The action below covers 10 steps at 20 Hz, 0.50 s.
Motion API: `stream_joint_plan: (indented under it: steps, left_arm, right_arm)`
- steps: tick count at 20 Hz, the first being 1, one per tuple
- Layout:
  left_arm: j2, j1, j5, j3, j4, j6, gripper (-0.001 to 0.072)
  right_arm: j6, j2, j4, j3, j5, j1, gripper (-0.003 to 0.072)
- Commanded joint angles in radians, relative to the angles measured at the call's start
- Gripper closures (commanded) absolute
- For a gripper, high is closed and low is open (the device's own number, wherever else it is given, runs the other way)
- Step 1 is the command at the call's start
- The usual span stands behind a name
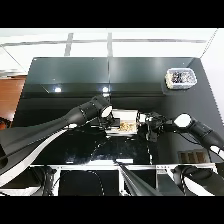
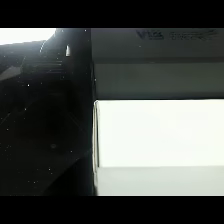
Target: Fold the box and place the chain.
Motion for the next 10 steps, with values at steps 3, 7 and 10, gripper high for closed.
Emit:
stream_joint_plan:
  steps: [3, 7, 10]
  left_arm:
    - [0.001, 0.001, 0.002, 0.001, -0.001, 0.000, 0.0682]
    - [0.001, 0.001, 0.002, 0.001, -0.001, 0.000, 0.0682]
    - [0.001, 0.001, 0.002, 0.001, -0.001, 0.000, 0.0682]
  right_arm:
    - [-0.066, -0.026, 0.108, -0.001, 0.001, 0.002, -0.0015]
    - [-0.079, -0.053, 0.137, -0.001, -0.007, 0.002, -0.0015]
    - [-0.078, -0.054, 0.137, -0.001, -0.005, 0.002, 0.0246]
